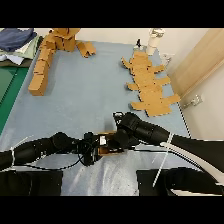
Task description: Fold the box.
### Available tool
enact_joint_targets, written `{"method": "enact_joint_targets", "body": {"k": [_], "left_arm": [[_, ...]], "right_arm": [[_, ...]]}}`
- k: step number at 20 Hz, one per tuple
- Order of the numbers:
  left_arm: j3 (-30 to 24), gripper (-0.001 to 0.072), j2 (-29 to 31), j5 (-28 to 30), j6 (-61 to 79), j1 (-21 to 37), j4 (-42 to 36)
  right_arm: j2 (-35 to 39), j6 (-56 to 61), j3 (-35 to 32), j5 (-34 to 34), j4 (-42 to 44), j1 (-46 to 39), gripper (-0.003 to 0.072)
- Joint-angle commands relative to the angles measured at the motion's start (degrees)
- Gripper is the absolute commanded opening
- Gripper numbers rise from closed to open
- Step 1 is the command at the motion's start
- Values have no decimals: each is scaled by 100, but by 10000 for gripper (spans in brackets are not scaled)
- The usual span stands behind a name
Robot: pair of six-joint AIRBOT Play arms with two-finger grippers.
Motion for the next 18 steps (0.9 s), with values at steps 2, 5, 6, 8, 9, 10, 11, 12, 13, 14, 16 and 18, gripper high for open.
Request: {"method": "enact_joint_targets", "body": {"k": [2, 5, 6, 8, 9, 10, 11, 12, 13, 14, 16, 18], "left_arm": [[0, 530, 4, 2, -9, -2, -7], [0, 530, 4, 4, -7, -2, -4], [0, 530, 4, 4, 2, -2, -2], [0, 529, 4, -13, 247, -2, 22], [0, 530, 4, -17, 345, -2, 22], [0, 529, 4, -33, 345, -2, 39], [0, 530, 4, -81, 345, -2, 92], [0, 529, 4, -151, 348, -2, 118], [0, 530, 4, -210, 345, 0, 157], [0, 529, 4, -258, 341, 0, 190], [0, 529, 4, -409, 343, 0, 238], [0, 529, 4, -625, 337, 0, 341]], "right_arm": [[212, 63, 7, -52, 57, 9, 463], [531, 61, 7, -184, 334, 9, 463], [673, 63, 7, -291, 433, 9, 462], [994, 175, 7, -562, 459, 9, 461], [1167, 216, 4, -704, 452, 7, 461], [1366, 321, 4, -844, 382, 7, 461], [1550, 466, 4, -1008, 282, 7, 461], [1749, 636, 4, -1220, 114, -4, 460], [1926, 793, 4, -1447, -96, -7, 461], [2105, 920, 4, -1707, -356, -7, 461], [2389, 1054, 0, -2162, -815, -105, 458], [2577, 1047, -9, -2304, -964, -345, 421]]}}
